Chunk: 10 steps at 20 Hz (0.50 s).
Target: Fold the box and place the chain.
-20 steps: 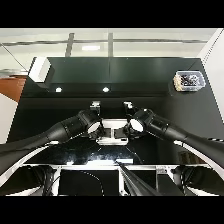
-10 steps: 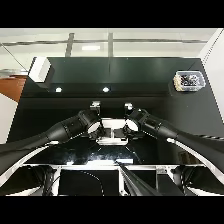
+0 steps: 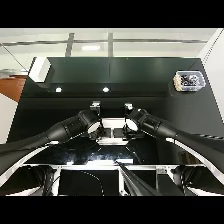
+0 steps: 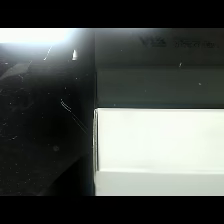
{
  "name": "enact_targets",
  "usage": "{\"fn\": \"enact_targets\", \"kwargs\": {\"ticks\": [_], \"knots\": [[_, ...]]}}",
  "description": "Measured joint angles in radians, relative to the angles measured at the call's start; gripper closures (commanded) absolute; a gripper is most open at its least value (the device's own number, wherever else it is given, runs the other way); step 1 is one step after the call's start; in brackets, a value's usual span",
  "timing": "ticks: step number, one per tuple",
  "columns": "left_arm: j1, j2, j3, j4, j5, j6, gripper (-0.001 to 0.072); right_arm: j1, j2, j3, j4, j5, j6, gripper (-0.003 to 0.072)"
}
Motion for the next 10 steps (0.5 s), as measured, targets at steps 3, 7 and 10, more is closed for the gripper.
{"fn": "enact_targets", "kwargs": {"ticks": [3,7,10], "knots": [[0.0,0.0,0.0,-0.002,0.0,0.0,0.0682,0.0,0.0,0.0,0.004,-0.001,-0.003,0.0643],[0.0,0.0,0.0,-0.002,-0.002,0.0,0.0682,0.0,0.002,0.0,0.011,-0.014,-0.007,0.0336],[0.0,0.0,0.0,-0.002,-0.001,0.0,0.0682,0.0,0.007,0.0,0.008,-0.026,-0.01,0.031]]}}
